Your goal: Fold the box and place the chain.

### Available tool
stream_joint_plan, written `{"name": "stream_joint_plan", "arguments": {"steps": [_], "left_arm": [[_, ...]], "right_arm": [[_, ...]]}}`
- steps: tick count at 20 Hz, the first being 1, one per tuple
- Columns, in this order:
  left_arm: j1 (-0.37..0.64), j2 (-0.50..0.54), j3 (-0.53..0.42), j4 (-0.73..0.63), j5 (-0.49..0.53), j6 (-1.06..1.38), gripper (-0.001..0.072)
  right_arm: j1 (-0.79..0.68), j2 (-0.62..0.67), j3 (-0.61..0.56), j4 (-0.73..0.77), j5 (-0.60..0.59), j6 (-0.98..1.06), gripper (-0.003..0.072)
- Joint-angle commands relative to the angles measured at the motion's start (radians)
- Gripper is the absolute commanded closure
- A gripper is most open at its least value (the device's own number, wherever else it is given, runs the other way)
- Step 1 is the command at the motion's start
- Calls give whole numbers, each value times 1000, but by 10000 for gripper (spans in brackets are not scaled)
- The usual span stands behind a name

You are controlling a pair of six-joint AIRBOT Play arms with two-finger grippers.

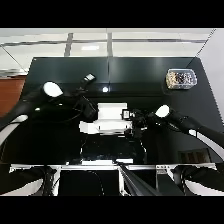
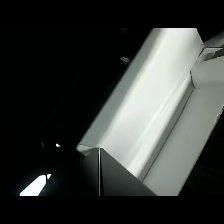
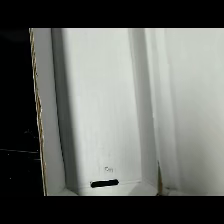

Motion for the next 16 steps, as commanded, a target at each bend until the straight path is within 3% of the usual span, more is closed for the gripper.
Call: {"name": "stream_joint_plan", "arguments": {"steps": [1, 4, 6, 7, 9, 10, 13, 16], "left_arm": [[54, 181, -69, 52, -40, -25, 681], [61, 335, -253, -45, -29, 87, 679], [48, 375, -354, -71, -45, 235, 675], [42, 377, -383, -58, -43, 294, 607], [20, 373, -409, -36, 12, 432, 97], [6, 374, -408, -11, 66, 526, -7], [-27, 357, -394, 130, 138, 661, -4], [-41, 269, -355, 79, 147, 699, -4]], "right_arm": [[0, 0, 0, 1, -2, 0, 465], [0, 0, 0, 1, -2, 0, 465], [0, 0, 0, 1, -2, 0, 465], [0, 0, 0, 0, -2, 0, 464], [0, 0, 0, 0, -1, 0, 465], [0, 0, 0, 0, -1, 0, 465], [0, 0, 0, 1, -1, 0, 465], [0, 0, 0, 1, -1, 0, 465]]}}
